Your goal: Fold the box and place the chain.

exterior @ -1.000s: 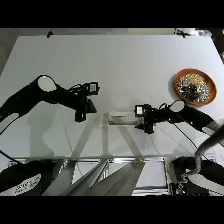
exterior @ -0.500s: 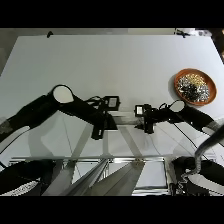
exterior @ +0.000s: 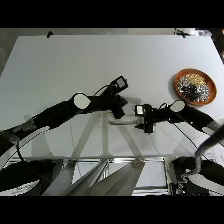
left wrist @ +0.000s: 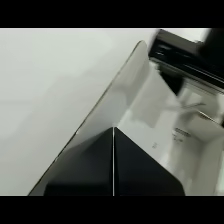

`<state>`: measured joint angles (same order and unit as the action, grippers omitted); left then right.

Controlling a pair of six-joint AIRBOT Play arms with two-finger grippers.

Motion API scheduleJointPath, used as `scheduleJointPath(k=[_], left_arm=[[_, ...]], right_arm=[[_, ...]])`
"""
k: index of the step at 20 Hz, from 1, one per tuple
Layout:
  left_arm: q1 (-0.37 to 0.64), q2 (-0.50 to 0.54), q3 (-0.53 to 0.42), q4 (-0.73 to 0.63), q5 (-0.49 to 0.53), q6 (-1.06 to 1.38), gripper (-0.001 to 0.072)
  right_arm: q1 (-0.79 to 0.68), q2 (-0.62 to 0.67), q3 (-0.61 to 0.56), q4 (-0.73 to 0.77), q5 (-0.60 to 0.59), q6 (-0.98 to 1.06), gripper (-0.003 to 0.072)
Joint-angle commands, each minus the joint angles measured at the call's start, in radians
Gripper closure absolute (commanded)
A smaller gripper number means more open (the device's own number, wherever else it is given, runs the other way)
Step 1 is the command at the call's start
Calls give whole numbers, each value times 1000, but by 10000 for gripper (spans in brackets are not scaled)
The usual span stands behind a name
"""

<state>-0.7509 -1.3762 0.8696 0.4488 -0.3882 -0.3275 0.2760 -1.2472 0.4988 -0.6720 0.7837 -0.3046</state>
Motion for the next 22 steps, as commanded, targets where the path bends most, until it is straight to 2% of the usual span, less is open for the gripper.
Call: scheduleJointPath(k=[1, 6, 12, 19, 22], left_arm=[[24, -37, 0, -10, 110, -105, 707], [30, -56, 0, 93, 2, -235, 708], [30, -56, 0, 412, -91, -555, 708], [30, -52, 0, 421, -117, -563, 706], [30, -11, 0, 433, -117, -524, 705]], right_arm=[[0, 1, 0, -2, 2, 0, 452], [0, 1, 0, -2, 2, 0, 452], [0, 1, 0, -2, 2, 0, 452], [0, 1, 0, -2, 2, 0, 452], [0, 1, 0, -2, 2, 0, 452]])
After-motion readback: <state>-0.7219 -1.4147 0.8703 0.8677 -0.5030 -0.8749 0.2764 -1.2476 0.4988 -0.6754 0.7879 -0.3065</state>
